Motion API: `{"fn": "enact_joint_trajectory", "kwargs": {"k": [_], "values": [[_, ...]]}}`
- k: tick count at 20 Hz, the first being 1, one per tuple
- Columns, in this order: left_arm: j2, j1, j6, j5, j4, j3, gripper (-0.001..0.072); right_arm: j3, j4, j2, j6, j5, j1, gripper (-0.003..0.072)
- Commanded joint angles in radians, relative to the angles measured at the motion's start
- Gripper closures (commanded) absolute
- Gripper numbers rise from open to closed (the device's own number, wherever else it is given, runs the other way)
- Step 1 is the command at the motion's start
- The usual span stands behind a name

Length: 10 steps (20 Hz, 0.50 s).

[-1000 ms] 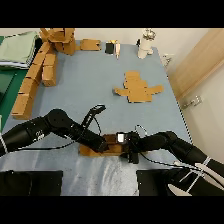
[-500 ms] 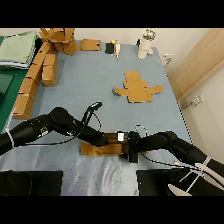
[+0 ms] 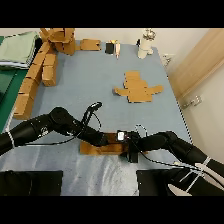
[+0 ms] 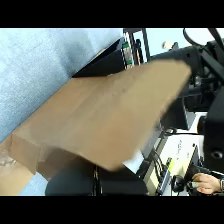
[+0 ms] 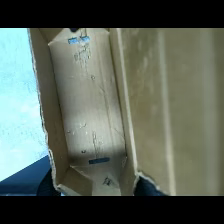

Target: Fold the box.

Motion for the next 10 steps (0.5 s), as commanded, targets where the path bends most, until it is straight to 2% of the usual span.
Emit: {"fn": "enact_joint_trajectory", "kwargs": {"k": [1, 10], "values": [[-0.001, 0.001, 0.0, 0.01, 0.0, 0.001, 0.0696, 0.0, 0.0, 0.001, 0.002, 0.001, 0.001, 0.017], [-0.002, 0.001, 0.0, 0.19, -0.025, 0.001, 0.0696, 0.0, 0.0, 0.001, 0.002, 0.001, 0.001, 0.0169]]}}
